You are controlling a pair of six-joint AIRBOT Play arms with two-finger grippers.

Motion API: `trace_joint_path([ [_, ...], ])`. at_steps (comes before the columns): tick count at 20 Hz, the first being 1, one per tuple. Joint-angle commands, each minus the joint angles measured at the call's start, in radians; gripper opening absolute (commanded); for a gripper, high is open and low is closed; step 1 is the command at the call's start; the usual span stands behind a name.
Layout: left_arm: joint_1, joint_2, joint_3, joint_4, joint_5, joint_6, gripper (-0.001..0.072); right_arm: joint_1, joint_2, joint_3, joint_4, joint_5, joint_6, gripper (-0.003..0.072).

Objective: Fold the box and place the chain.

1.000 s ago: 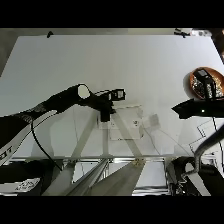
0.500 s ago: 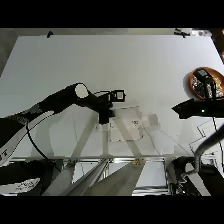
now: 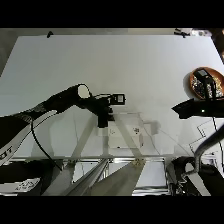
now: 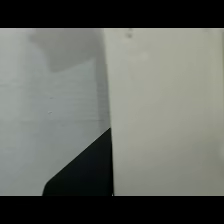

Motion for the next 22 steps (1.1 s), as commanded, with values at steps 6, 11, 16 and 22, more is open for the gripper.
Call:
trace_joint_path([
  [6,0.000,0.026,0.000,0.010,0.148,0.030,0.0002,-0.001,0.001,0.000,0.001,-0.003,0.001,0.0156],
  [11,0.000,0.063,0.000,0.019,0.254,0.056,0.0003,-0.001,0.001,-0.001,0.000,-0.003,0.000,0.0156],
  [16,0.000,0.059,0.000,0.027,0.184,0.056,0.0125,-0.001,0.001,0.000,0.000,-0.004,0.001,0.0156],
  [22,0.000,0.019,0.000,0.026,0.135,0.048,0.0233,-0.001,0.001,0.000,0.001,-0.004,0.001,0.0156],
])
